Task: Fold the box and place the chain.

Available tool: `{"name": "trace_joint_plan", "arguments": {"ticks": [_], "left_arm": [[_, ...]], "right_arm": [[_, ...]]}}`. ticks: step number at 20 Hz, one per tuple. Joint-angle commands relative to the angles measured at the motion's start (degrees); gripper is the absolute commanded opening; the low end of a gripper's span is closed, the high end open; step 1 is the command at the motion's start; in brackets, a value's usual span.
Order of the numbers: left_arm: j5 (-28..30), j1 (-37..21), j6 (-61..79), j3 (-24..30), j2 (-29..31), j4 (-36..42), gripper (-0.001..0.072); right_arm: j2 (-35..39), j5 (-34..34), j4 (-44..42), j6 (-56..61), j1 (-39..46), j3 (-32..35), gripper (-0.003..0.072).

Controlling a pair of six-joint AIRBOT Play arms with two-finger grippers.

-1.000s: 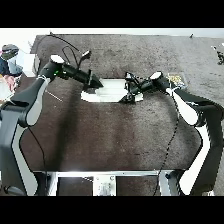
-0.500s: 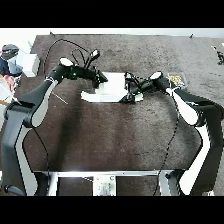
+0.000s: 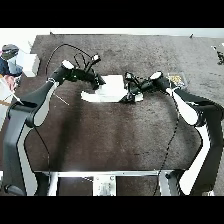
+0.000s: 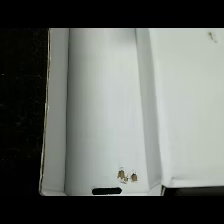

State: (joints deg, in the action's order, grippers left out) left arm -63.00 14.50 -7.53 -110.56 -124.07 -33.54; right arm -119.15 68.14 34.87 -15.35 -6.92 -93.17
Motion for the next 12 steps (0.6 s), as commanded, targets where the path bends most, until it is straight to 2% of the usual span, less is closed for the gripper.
{"name": "trace_joint_plan", "arguments": {"ticks": [1,5,9,12], "left_arm": [[-1.4,0.04,0.11,0.02,-0.57,-0.5,0.0012],[-2.36,-0.07,1.77,-0.26,0.26,0.09,0.0011],[-3.26,-2.29,2.21,-0.26,6.56,-0.26,0.0012],[-12.63,-5.16,2.01,-0.28,10.34,-1.49,0.0012]], "right_arm": [[0.04,0.0,0.02,-0.07,-0.04,-0.02,0.0439],[0.04,0.02,0.02,-0.07,-0.04,-0.02,0.0439],[0.04,0.02,0.02,-0.07,-0.04,-0.02,0.0439],[0.04,0.0,0.02,-0.07,-0.04,-0.02,0.0439]]}}
